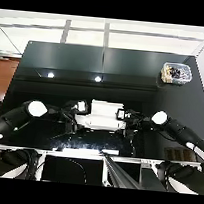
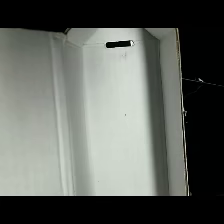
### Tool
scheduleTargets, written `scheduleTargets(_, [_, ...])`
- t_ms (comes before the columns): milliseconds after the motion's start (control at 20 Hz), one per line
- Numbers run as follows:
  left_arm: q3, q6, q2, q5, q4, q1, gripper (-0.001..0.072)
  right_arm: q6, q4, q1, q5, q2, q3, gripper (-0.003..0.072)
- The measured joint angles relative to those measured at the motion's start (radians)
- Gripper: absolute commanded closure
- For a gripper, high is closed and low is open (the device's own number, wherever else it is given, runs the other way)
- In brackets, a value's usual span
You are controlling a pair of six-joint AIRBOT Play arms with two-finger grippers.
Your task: Fold the box and place the chain.
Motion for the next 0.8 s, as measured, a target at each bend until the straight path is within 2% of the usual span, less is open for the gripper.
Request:
scheduleTargets(50, [0.0,0.005,-0.019,0.019,0.0,-0.019,0.0022,0.0,0.0,0.0,0.0,0.0,0.0,0.0219])
scheduleTargets(100, [0.0,0.009,-0.035,0.041,0.0,-0.034,0.0067,0.0,0.0,0.0,0.0,0.0,0.0,0.0219])
scheduleTargets(200, [0.0,0.013,-0.053,0.079,-0.002,-0.052,0.0286,0.0,0.0,0.0,0.0,0.0,0.0,0.0219])
scheduleTargets(250, [0.0,0.016,-0.058,0.092,-0.005,-0.058,0.0356,0.0,0.0,0.0,0.0,0.0,0.0,0.0219])
scheduleTargets(300, [0.0,0.016,-0.063,0.105,-0.014,-0.062,0.0382,0.0,0.0,0.0,0.0,0.0,0.0,0.0219])
scheduleTargets(400, [0.0,0.019,-0.069,0.124,-0.033,-0.067,0.0382,0.0,0.0,0.0,0.0,0.0,0.0,0.0219])
scheduleTargets(450, [0.0,0.019,-0.071,0.128,-0.045,-0.069,0.0409,0.0,0.0,0.0,0.0,0.0,0.0,0.0219])
scheduleTargets(500, [0.0,0.019,-0.073,0.129,-0.056,-0.071,0.0471,0.0,0.0,0.0,0.0,0.0,0.0,0.0219])
scheduleTargets(800, [0.001,0.019,-0.093,0.123,-0.14,-0.083,0.0473,0.0,-0.001,0.0,0.0,0.0,0.0,0.0219])
